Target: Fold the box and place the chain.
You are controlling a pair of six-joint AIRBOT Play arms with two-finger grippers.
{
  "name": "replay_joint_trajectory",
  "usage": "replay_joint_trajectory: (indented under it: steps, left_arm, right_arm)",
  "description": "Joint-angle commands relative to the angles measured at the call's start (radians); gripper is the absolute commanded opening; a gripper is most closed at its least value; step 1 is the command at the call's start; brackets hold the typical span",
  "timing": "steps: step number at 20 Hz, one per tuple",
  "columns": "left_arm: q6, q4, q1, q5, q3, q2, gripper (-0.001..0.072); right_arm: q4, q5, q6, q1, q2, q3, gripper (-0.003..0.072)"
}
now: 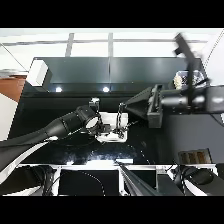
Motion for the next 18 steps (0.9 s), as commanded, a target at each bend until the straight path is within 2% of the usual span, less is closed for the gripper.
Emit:
replay_joint_trajectory:
  steps: [1, 2, 6, 8, 11, 13, 16, 18]
  left_arm:
    - [0.0, 0.0, 0.0, 0.0, 0.0, 0.0, 0.0031]
    - [0.0, 0.0, 0.0, 0.0, 0.0, 0.0, 0.0031]
    - [0.0, 0.0, 0.0, 0.0, 0.0, 0.0, 0.0031]
    - [0.0, 0.0, 0.0, 0.0, 0.0, 0.0, 0.0031]
    - [0.0, 0.0, 0.0, 0.0, 0.0, 0.0, 0.0031]
    - [0.0, 0.0, 0.0, -0.001, 0.0, 0.0, 0.0031]
    - [0.0, 0.0, 0.0, -0.002, 0.0, 0.0, 0.0031]
    - [0.0, 0.0, 0.0, -0.002, 0.0, 0.0, 0.0031]
  right_arm:
    - [-0.119, 0.0, 0.032, 0.016, -0.049, -0.059, 0.0547]
    - [-0.19, -0.004, 0.038, 0.005, -0.048, -0.059, 0.0607]
    - [-0.425, -0.063, 0.01, -0.178, -0.03, -0.065, 0.0606]
    - [-0.485, -0.028, -0.029, -0.259, -0.03, -0.149, 0.0605]
    - [-0.443, 0.175, -0.117, -0.246, -0.031, -0.396, 0.0608]
    - [-0.4, 0.336, -0.221, -0.186, -0.031, -0.509, 0.0609]
    - [-0.394, 0.447, -0.463, -0.067, -0.042, -0.571, 0.0607]
    - [-0.389, 0.505, -0.52, -0.008, -0.084, -0.573, 0.0607]
